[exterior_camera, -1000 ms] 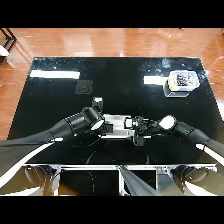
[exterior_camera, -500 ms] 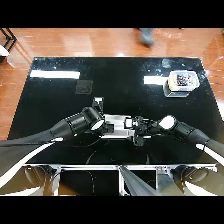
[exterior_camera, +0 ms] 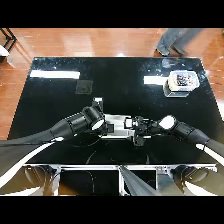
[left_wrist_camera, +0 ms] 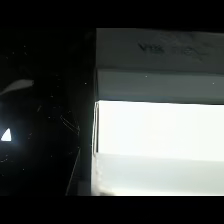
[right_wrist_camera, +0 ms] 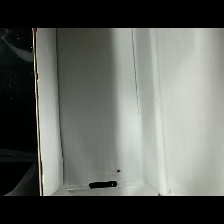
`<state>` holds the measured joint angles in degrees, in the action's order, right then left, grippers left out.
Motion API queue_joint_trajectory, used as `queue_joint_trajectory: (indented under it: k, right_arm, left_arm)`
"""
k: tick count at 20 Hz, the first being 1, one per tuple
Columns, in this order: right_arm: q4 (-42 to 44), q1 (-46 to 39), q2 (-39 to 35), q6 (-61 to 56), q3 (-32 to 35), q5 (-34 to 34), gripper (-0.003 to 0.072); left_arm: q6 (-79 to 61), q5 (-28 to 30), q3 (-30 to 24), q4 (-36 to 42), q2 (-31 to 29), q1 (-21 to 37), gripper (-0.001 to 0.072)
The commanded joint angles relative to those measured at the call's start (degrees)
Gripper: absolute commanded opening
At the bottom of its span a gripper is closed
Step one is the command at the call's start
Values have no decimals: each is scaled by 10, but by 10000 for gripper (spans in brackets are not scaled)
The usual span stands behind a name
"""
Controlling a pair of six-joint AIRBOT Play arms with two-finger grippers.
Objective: Fold the box and place the chain.
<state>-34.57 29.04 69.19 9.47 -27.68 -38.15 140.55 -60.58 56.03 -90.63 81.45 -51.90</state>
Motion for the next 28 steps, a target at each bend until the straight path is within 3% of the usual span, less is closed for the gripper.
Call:
queue_joint_trajectory:
  k: [1,11,17,20,22,28]
  right_arm:
    - [0,0,0,0,0,0,364]
    - [0,0,0,0,0,0,365]
    - [0,0,0,0,0,0,364]
    - [0,0,0,0,0,0,365]
    - [0,0,0,0,0,0,364]
    - [0,0,0,0,0,0,364]
  left_arm:
    - [5,5,1,-7,0,0,370]
    - [5,31,1,0,15,2,353]
    - [4,28,1,0,16,2,142]
    - [4,27,1,0,16,2,128]
    - [-1,25,1,0,16,2,17]
    - [-2,16,4,4,16,2,43]
